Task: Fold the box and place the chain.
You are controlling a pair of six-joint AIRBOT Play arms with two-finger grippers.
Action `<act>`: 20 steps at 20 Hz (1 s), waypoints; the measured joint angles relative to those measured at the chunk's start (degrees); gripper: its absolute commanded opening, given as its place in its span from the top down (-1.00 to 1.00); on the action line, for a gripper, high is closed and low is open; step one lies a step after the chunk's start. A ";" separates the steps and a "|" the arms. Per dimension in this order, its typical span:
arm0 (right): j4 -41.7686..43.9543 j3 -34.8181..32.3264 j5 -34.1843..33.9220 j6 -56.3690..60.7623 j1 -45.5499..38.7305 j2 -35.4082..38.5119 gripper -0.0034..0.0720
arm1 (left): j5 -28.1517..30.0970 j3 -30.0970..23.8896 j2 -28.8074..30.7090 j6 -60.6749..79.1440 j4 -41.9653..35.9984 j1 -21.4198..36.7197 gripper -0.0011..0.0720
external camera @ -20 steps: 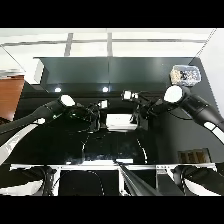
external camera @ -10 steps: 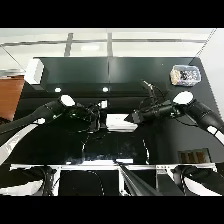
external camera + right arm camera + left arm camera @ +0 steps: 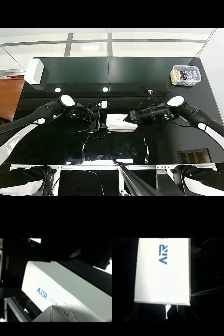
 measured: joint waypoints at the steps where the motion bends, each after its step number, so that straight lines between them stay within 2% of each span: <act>1: -0.66 0.00 -0.22 0.33 0.00 -0.22 0.88 | 0.02 0.00 0.00 0.00 0.00 0.00 0.01; 9: -5.51 0.98 0.61 1.22 -0.13 -0.39 0.88 | 0.04 0.00 0.00 -0.02 0.00 0.00 0.00; 10: -6.40 1.77 1.64 1.05 -0.46 0.22 0.88 | 0.04 0.00 0.00 -0.02 0.00 0.00 -0.09; 13: -7.50 5.14 6.32 0.44 -3.13 3.61 0.88 | 0.13 0.15 0.09 -0.39 0.11 0.02 -0.97; 16: -8.13 7.37 12.15 0.28 -9.14 9.14 0.88 | -1.09 1.36 0.74 -1.27 0.59 0.46 -0.97; 20: -13.66 8.28 19.50 2.25 -19.10 16.28 0.88 | -6.84 3.26 4.11 -3.28 2.75 1.86 -0.97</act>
